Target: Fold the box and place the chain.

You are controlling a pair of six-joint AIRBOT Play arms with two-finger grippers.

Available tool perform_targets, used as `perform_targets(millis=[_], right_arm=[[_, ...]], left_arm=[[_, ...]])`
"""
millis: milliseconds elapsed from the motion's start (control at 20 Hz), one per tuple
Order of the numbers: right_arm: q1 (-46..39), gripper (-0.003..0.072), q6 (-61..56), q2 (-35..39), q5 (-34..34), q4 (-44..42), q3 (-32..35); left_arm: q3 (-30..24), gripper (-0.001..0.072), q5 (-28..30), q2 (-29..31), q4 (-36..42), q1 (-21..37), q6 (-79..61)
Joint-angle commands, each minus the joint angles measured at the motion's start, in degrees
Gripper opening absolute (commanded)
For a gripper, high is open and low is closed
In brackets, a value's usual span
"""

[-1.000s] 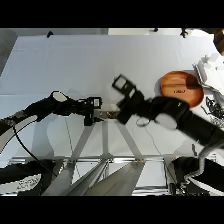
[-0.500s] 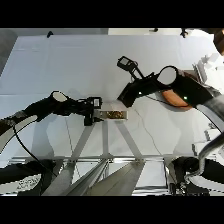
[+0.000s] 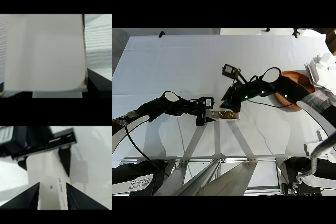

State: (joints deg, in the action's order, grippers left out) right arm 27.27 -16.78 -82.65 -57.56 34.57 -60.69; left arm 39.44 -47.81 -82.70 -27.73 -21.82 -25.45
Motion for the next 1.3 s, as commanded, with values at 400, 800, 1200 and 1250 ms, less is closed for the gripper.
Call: perform_targets(millis=[400,800,1200,1250], right_arm=[[7.7,0.0287,3.3,1.7,11.4,14.3,4.0],[12.1,0.0225,1.6,2.3,13.7,17.8,6.2],[12.3,0.0546,1.6,2.9,18.0,17.7,8.2],[12.3,0.0546,1.6,3.8,18.0,17.8,8.2]], left_arm=[[0.0,0.0433,0.0,0.0,0.0,0.0,0.0],[0.0,0.0433,0.0,0.0,0.0,0.0,0.0],[0.0,0.0433,0.0,0.0,0.0,0.0,0.0],[0.0,0.0433,0.0,0.0,0.0,0.0,0.0]])
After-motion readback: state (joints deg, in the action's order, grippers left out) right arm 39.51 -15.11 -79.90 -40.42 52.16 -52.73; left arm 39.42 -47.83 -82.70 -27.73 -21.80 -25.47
